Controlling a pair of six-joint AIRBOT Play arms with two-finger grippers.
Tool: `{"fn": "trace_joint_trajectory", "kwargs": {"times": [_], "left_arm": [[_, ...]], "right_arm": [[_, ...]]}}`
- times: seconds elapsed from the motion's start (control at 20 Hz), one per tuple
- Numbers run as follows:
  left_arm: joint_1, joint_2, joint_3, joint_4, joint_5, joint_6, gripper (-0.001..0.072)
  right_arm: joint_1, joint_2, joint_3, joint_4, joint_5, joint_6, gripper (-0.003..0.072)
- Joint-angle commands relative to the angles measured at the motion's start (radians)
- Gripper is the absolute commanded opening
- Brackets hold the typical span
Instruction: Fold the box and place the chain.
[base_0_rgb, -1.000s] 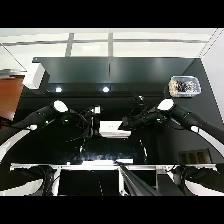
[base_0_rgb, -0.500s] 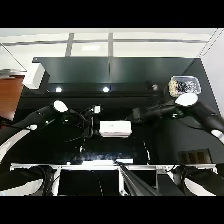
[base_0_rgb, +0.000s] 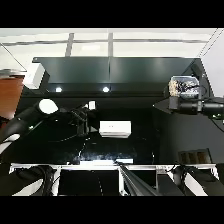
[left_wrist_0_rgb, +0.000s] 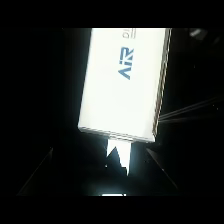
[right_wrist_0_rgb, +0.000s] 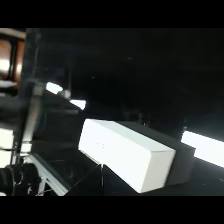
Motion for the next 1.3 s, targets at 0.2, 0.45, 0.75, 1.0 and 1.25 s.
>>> {"fn": "trace_joint_trajectory", "kwargs": {"times": [0.2,0.45,0.75,1.0,1.25], "left_arm": [[-0.027,0.068,0.095,0.047,-0.026,-0.29,0.0712],[-0.146,-0.19,0.248,0.05,-0.065,-0.164,0.0707],[-0.245,-0.26,0.264,0.039,-0.037,-0.071,0.0708],[-0.245,-0.267,0.263,0.033,-0.017,-0.071,0.0709],[-0.257,-0.272,0.263,0.024,0.004,-0.075,0.0709]], "right_arm": [[-0.049,0.018,0.001,-0.049,0.001,-0.008,0.0026],[-0.049,0.018,0.001,-0.05,-0.001,-0.008,0.0026],[-0.049,0.018,0.001,-0.104,0.012,-0.006,0.0026],[-0.049,0.018,0.001,-0.109,-0.002,-0.006,0.0026],[-0.049,0.018,0.001,-0.109,-0.002,-0.006,0.0026]]}}
